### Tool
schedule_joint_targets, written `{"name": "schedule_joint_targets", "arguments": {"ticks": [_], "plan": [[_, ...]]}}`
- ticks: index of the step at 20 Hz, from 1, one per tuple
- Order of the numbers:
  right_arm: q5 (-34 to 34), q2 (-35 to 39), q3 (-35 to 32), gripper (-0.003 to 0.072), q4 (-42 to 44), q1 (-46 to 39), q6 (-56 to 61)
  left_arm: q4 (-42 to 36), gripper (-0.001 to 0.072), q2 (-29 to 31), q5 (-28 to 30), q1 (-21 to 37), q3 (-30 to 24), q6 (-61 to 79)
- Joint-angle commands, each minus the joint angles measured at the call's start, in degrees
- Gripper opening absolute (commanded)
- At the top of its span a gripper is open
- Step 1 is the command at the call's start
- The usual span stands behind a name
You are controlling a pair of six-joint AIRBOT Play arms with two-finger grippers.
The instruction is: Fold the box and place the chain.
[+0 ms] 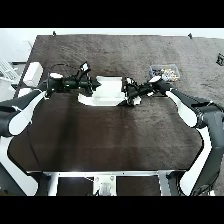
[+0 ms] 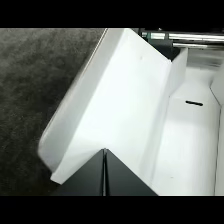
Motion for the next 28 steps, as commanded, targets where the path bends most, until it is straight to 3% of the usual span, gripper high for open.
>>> {"name": "schedule_joint_targets", "arguments": {"ticks": [1, 17, 22, 28], "plan": [[0.0, 0.0, 0.0, 0.0639, 0.0, 0.0, 0.0, 0.5, 0.0021, -1.1, 0.0, -0.3, 0.0, -0.4], [0.0, 0.0, 0.0, 0.0639, 0.0, 0.0, 0.0, 3.3, 0.0022, -2.4, 0.7, -1.3, 0.3, -1.7], [0.0, 0.0, 0.0, 0.0639, 0.0, 0.0, 0.0, 3.2, 0.0022, -2.1, -1.7, -1.3, 0.4, -1.7], [0.0, 0.0, 0.0, 0.0639, 0.0, 0.0, 0.0, 5.8, 0.0024, 5.4, -3.8, 0.7, 0.5, -1.7]]}}
